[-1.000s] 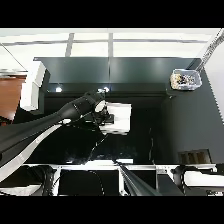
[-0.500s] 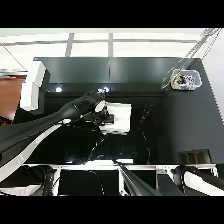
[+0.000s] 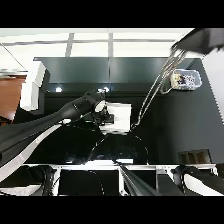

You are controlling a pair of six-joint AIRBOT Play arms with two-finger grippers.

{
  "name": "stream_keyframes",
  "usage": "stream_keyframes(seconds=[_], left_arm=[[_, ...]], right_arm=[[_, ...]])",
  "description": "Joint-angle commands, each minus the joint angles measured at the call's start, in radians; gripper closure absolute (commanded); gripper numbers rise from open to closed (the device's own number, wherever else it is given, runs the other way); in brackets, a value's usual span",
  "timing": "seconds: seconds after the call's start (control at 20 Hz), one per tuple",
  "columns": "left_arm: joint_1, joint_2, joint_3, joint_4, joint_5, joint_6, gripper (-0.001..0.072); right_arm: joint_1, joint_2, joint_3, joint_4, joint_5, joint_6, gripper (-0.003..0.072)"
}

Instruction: Fold the box and place the chain.

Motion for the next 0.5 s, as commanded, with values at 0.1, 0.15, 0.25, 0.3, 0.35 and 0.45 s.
stream_keyframes(seconds=[0.1, 0.15, 0.25, 0.3, 0.35, 0.45], left_arm=[[0.0, -0.001, 0.0, 0.0, 0.0, 0.0, 0.0681], [0.0, -0.001, 0.0, 0.0, 0.0, 0.0, 0.0681], [0.0, -0.001, 0.0, 0.0, 0.0, 0.0, 0.0681], [0.0, -0.001, 0.0, 0.0, 0.0, 0.0, 0.0681], [0.0, -0.001, 0.0, 0.0, 0.0, 0.0, 0.0681], [0.0, -0.001, 0.0, 0.0, 0.0, 0.0, 0.0681]], right_arm=[[0.11, 0.002, -0.141, 0.008, 0.034, -0.037, 0.0668], [0.119, 0.002, -0.153, 0.008, 0.034, -0.038, 0.0668], [0.13, 0.002, -0.159, 0.008, 0.045, -0.04, 0.0668], [0.137, 0.002, -0.161, 0.007, 0.053, -0.041, 0.0668], [0.148, 0.002, -0.17, 0.008, 0.054, -0.041, 0.0668], [0.185, 0.002, -0.223, 0.008, 0.026, -0.056, 0.0667]])
